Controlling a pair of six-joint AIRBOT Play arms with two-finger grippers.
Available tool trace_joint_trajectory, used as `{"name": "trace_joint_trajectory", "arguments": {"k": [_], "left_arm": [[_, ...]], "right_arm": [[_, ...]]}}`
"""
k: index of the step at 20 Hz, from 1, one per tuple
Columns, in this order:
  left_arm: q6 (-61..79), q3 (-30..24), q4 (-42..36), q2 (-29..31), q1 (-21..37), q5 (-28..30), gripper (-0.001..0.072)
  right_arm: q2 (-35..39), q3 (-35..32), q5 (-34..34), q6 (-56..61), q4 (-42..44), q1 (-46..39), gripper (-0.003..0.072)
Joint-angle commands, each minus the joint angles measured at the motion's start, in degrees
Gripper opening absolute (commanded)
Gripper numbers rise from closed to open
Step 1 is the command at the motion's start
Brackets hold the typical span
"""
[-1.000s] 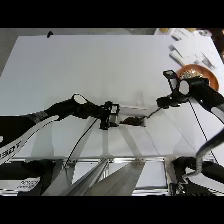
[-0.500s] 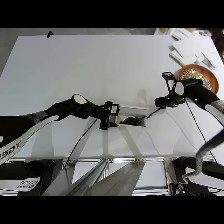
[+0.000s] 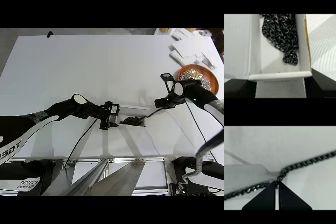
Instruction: Fold the box and place the chain.
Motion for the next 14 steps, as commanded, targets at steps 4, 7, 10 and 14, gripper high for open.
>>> {"name": "trace_joint_trajectory", "arguments": {"k": [4,7,10,14], "left_arm": [[0.0,0.0,0.0,0.0,0.0,0.0,0.0149],[0.0,0.0,0.0,0.0,0.0,0.0,0.0149],[0.0,0.0,0.0,0.0,0.0,0.0,0.0149],[0.0,0.0,0.0,0.0,0.0,0.0,0.0149]], "right_arm": [[15.0,0.0,8.0,-4.3,1.4,0.2,0.0019],[23.0,0.0,13.1,-5.7,3.8,2.4,0.0019],[28.9,-0.7,15.0,-6.2,7.1,6.5,0.002],[33.4,-2.1,14.2,-6.2,14.7,12.0,0.0019]]}}
